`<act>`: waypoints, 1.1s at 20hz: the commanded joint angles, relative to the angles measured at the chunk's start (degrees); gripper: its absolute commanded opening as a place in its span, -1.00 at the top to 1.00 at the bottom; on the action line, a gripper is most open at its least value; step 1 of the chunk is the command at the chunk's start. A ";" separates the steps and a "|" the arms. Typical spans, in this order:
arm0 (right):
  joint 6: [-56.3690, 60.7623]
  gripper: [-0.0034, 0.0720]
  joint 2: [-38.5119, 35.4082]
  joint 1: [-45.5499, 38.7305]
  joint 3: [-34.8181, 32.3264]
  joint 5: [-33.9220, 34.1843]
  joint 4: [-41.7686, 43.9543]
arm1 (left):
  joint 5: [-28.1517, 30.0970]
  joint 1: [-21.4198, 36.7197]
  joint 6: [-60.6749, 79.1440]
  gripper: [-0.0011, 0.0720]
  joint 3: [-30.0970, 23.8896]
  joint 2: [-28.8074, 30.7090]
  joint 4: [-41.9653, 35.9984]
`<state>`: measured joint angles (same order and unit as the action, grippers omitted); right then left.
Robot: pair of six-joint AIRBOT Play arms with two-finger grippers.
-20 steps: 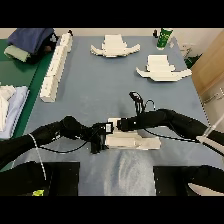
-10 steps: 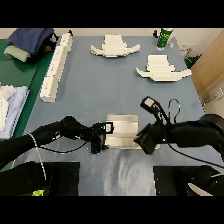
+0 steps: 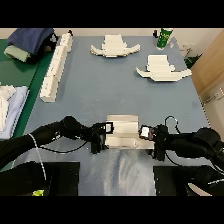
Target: Fold the box.
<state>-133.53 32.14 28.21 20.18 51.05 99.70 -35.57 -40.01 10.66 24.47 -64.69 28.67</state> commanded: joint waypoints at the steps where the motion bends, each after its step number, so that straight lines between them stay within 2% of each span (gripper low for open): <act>1: -5.57 -0.96 4.11 0.07 -1.99 -10.82 -0.39 | -0.02 -0.02 0.02 -0.19 0.00 0.02 0.00; 6: -9.99 -0.96 8.11 0.13 -1.99 -12.26 8.98 | 0.00 0.00 0.02 -0.19 0.00 0.02 0.00; 10: -12.07 -0.92 9.40 0.13 -1.99 -14.82 9.38 | 0.02 -0.02 0.02 -0.19 0.00 0.02 0.00; 11: -12.07 -0.70 9.70 0.13 -1.99 -14.86 9.49 | 0.02 0.00 0.02 -0.19 0.00 0.02 0.00; 12: -12.07 -0.35 9.88 0.13 -1.99 -14.73 9.70 | 0.02 0.00 0.02 -0.19 0.00 0.02 0.00; 14: -12.07 -0.12 9.94 0.15 -1.99 -14.38 10.58 | 0.00 -0.02 0.02 -0.19 0.00 0.02 0.00; 15: -12.09 0.06 9.94 0.13 -1.99 -13.92 11.37 | 0.00 0.00 0.02 -0.19 0.00 0.02 0.00; 16: -12.07 0.18 9.94 0.13 -1.99 -13.31 12.07 | 0.02 0.00 0.02 -0.19 0.00 0.02 0.00; 17: -12.07 0.21 9.94 0.13 -1.99 -12.79 12.52 | 0.02 0.00 0.02 -0.19 0.00 0.02 0.00; 18: -12.07 0.39 9.94 0.13 -1.99 -12.61 12.63 | 0.02 0.00 0.02 -0.19 0.00 0.02 0.00; 19: -12.07 0.49 9.94 0.13 -1.99 -12.63 12.63 | 0.00 0.00 0.02 -0.19 0.00 0.02 0.00; 21: -12.09 0.52 9.94 0.13 -1.99 -12.63 12.66 | 0.02 0.00 0.02 -0.19 0.00 0.02 0.00; 22: -12.07 0.61 9.94 0.13 -1.99 -12.63 12.63 | 0.00 0.00 0.02 -0.19 0.00 0.02 0.00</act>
